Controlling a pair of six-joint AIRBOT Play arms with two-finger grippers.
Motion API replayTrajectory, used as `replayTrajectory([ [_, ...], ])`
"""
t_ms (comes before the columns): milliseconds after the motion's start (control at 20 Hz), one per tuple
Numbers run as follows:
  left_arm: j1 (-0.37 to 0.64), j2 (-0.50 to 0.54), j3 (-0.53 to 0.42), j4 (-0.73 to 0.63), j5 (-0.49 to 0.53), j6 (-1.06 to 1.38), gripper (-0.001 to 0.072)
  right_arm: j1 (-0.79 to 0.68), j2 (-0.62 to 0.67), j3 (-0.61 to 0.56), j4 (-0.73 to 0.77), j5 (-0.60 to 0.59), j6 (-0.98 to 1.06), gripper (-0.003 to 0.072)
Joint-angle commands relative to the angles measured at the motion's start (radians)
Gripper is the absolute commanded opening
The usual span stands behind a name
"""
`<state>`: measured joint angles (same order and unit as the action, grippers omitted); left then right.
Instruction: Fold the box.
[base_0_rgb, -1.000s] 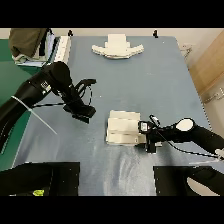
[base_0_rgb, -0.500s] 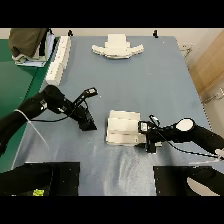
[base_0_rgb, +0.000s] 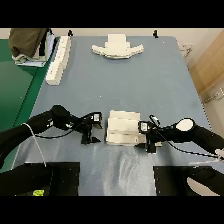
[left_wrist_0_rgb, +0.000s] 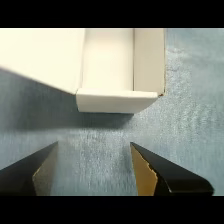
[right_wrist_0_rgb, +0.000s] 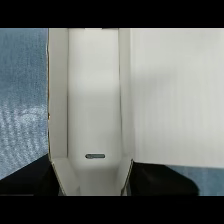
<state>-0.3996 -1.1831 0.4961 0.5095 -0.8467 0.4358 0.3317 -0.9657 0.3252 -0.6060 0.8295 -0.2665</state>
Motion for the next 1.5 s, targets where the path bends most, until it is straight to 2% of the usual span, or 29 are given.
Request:
replayTrajectory([
  [0,-0.065,0.001,-0.016,-0.122,0.073,0.126,0.0699,0.001,0.001,0.000,0.000,0.000,0.000,0.0503],
  [100,-0.081,0.000,-0.017,-0.170,0.079,0.126,0.0699,0.001,0.001,0.000,0.000,0.000,0.000,0.0504],
  [900,-0.085,0.001,-0.022,-0.112,0.032,0.120,0.0699,0.001,0.001,0.000,0.000,0.000,0.000,0.0504],
  [1450,-0.093,0.030,-0.031,-0.106,0.028,0.007,0.0700,0.001,0.001,0.000,0.000,0.000,0.000,0.0503],
])
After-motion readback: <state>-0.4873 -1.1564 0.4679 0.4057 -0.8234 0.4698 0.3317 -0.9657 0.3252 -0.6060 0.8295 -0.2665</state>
